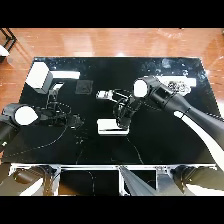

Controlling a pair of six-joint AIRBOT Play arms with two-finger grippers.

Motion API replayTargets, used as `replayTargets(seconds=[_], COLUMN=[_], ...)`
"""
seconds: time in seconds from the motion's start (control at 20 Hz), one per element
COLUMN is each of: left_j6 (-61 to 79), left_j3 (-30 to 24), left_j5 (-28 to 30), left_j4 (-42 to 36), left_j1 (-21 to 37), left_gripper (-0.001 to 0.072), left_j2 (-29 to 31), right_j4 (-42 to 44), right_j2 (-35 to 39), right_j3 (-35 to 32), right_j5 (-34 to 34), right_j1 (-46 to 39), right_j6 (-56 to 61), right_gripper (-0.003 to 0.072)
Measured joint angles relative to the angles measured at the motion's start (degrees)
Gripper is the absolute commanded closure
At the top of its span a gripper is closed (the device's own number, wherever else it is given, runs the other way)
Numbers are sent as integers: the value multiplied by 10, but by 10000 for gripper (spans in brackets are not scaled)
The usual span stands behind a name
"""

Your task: Fold the box and place the chain.

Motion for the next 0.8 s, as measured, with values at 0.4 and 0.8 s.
replayTargets(seconds=[0.4, 0.8], left_j6=[0, 0], left_j3=[0, 0], left_j5=[-1, -2], left_j4=[0, 0], left_j1=[0, 0], left_gripper=[79, 78], left_j2=[0, 0], right_j4=[-9, -13], right_j2=[0, -2], right_j3=[-1, -11], right_j5=[-6, -8], right_j1=[10, 16], right_j6=[21, 32], right_gripper=[386, 385])
